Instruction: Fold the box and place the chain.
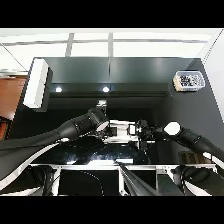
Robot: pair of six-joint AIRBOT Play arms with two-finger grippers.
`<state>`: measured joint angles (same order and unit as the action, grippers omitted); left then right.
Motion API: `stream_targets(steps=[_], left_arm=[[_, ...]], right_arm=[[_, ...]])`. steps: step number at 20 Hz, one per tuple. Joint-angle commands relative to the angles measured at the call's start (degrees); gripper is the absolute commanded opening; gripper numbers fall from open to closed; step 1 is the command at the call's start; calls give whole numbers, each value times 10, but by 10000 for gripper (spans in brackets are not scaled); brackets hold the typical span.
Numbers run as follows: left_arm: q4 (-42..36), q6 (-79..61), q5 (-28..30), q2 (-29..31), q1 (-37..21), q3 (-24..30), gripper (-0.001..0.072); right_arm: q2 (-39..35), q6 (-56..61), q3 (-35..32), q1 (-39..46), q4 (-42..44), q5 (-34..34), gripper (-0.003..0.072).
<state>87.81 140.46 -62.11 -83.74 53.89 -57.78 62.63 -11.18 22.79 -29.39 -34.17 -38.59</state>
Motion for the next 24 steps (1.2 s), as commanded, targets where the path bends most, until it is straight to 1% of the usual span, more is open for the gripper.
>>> stream_targets(steps=[1, 3, 5, 7, 10, 12, 14, 15, 16, 19, 22, 23, 24], left_arm=[[0, -8, 2, 0, 0, 0, 28], [0, -8, 1, 0, 0, 0, 28], [0, -8, 1, 0, 0, 0, 27], [0, -12, 1, 0, -1, 0, 27], [0, -25, -1, 0, -12, 0, 26], [0, -25, -1, 0, -22, 0, 25], [0, -25, 5, 0, -28, 0, 26], [1, -24, 6, 0, -29, 0, 26], [2, -25, 5, 0, -29, 0, 26], [4, -36, 16, -1, -29, 0, 27], [2, -45, 21, -1, -29, 0, 28], [2, -44, 21, -1, -29, 0, 28], [2, -44, 20, -1, -29, 0, 28]], right_arm=[[0, 0, 0, 0, 1, 1, 424], [0, 1, 0, 0, 1, 1, 427], [-3, 29, 0, 0, -3, 7, 716], [-13, 80, 3, 2, -32, 20, 713], [-44, 146, 15, 25, -125, -47, 711], [-68, 158, 16, 45, -161, -69, 703], [-71, 151, 16, 55, -183, -57, 704], [-69, 139, 16, 55, -186, -46, 703], [-67, 120, 16, 55, -171, -35, 703], [-55, 46, 16, 53, -92, -36, 703], [-54, 34, 16, 53, -89, -31, 701], [-54, 32, 16, 52, -84, -32, 572], [-54, 32, 16, 52, -78, -35, 467]])
